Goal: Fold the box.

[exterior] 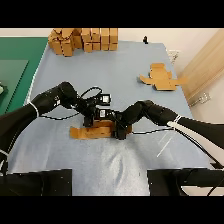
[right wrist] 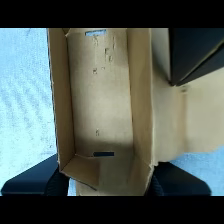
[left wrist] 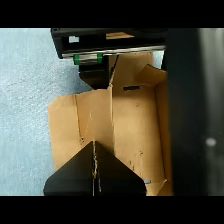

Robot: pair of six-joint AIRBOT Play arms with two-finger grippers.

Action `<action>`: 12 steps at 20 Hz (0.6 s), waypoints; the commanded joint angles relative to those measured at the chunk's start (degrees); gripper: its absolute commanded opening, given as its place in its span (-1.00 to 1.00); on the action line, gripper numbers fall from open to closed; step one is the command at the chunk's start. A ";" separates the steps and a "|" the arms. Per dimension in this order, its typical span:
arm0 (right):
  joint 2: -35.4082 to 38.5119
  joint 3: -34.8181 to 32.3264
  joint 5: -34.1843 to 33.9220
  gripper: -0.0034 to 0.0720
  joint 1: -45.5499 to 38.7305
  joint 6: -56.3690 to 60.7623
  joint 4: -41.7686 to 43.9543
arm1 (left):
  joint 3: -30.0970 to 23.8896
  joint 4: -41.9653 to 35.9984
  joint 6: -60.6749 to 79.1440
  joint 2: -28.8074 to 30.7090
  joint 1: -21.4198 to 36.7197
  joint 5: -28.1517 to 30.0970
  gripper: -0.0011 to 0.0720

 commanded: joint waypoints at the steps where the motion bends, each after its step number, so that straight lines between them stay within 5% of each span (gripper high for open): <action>1: -0.04 0.04 0.13 -0.68 0.04 -0.07 0.04 | 0.11 0.46 0.59 -0.81 -0.04 -0.85 -0.93; 9: -0.04 0.04 0.13 -0.69 0.07 0.02 0.70 | 3.52 0.72 -1.86 -0.74 0.96 -1.11 -0.93; 12: -0.04 0.04 0.13 -0.69 0.07 0.02 0.66 | 6.47 0.39 -8.35 0.52 5.60 -5.92 -0.94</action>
